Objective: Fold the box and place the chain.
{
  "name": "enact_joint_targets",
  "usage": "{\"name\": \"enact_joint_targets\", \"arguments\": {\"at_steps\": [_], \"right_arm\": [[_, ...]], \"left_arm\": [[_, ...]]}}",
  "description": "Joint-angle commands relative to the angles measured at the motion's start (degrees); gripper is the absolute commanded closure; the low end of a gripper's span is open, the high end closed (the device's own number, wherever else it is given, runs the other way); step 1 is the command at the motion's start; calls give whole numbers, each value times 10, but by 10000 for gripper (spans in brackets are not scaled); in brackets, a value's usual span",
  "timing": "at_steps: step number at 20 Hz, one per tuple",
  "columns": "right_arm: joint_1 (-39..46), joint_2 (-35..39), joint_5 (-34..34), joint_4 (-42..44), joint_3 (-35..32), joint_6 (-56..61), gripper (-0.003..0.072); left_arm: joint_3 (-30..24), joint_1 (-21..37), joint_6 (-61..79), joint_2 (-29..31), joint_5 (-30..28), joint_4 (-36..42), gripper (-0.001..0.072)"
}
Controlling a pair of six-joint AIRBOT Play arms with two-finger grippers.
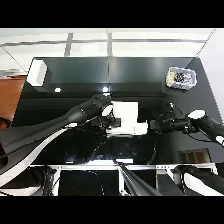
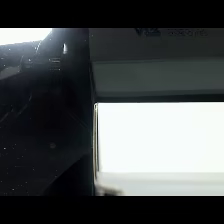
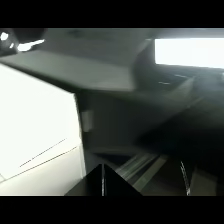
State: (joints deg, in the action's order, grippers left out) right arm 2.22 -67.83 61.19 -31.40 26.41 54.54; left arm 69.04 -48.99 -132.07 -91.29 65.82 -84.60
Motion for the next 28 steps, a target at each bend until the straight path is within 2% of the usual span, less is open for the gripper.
{"name": "enact_joint_targets", "arguments": {"at_steps": [1, 2, 4, 9, 10, 11, 20, 25, 26, 28], "right_arm": [[-13, -3, 48, 11, 32, -45, 672], [-13, -3, 62, 11, 44, -45, 644], [-13, -3, 79, 11, 61, -37, 53], [-45, -3, 83, 13, 69, -12, 80], [-56, -3, 78, 13, 70, -8, 194], [-67, -3, 68, 13, 71, 1, 263], [-130, -3, 16, -64, 127, 156, 266], [-171, -3, -24, -109, 128, 218, 268], [-178, -3, -36, -109, 128, 220, 366], [-195, -3, -66, -109, 128, 233, 384]], "left_arm": [[0, 1, 0, 0, 0, 0, 681], [0, 1, 0, 0, 0, 0, 681], [0, 1, 0, 0, 0, 0, 681], [0, 1, 0, 0, -1, 0, 681], [0, 1, 0, 0, -1, 0, 681], [0, 1, 0, 0, -1, 0, 681], [0, 1, 0, 0, -8, 0, 681], [0, 1, 0, 0, -9, 0, 681], [0, 1, 0, 0, -9, 0, 681], [0, 1, 0, 0, -8, 0, 681]]}}
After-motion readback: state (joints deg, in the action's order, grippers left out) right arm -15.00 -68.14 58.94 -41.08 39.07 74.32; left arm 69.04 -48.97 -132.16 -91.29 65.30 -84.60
